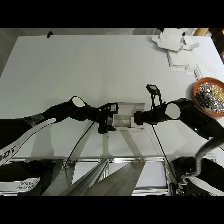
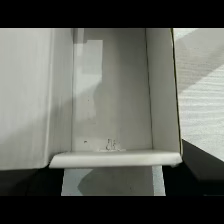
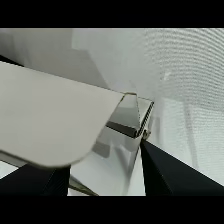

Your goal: Fold the box and place the chain.

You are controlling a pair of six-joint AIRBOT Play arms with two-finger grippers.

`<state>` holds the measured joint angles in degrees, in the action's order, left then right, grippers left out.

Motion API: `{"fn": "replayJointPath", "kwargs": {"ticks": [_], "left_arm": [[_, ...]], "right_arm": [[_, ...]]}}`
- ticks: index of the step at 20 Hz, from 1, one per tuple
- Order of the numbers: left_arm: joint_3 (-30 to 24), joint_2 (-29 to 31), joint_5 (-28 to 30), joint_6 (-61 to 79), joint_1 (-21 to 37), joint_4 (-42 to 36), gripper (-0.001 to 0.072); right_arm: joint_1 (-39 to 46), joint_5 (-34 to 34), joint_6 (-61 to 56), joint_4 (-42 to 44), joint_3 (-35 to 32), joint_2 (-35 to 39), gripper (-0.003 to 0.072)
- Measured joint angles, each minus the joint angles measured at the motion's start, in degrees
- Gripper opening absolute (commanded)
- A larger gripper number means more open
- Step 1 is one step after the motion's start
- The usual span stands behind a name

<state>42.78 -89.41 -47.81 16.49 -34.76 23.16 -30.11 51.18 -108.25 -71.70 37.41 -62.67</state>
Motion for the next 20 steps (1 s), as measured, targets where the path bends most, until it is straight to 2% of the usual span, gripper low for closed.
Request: {"fn": "replayJointPath", "kwargs": {"ticks": [1,7,16,20], "left_arm": [[0.0,0.0,0.0,0.0,0.0,0.0,0.0373],[0.0,0.0,0.0,0.0,0.0,0.0,0.0373],[0.0,0.0,0.0,0.0,0.0,0.0,0.0373],[0.0,0.0,0.0,0.0,0.0,0.0,0.0373]], "right_arm": [[-0.4,0.3,-1.5,-1.0,0.2,-0.3,0.0408],[-1.4,1.2,-6.8,-5.0,0.8,-1.1,0.0405],[-3.3,1.4,-8.7,-6.2,1.9,-4.0,0.0405],[-4.5,1.6,-8.5,-7.0,2.3,-6.5,0.0357]]}}
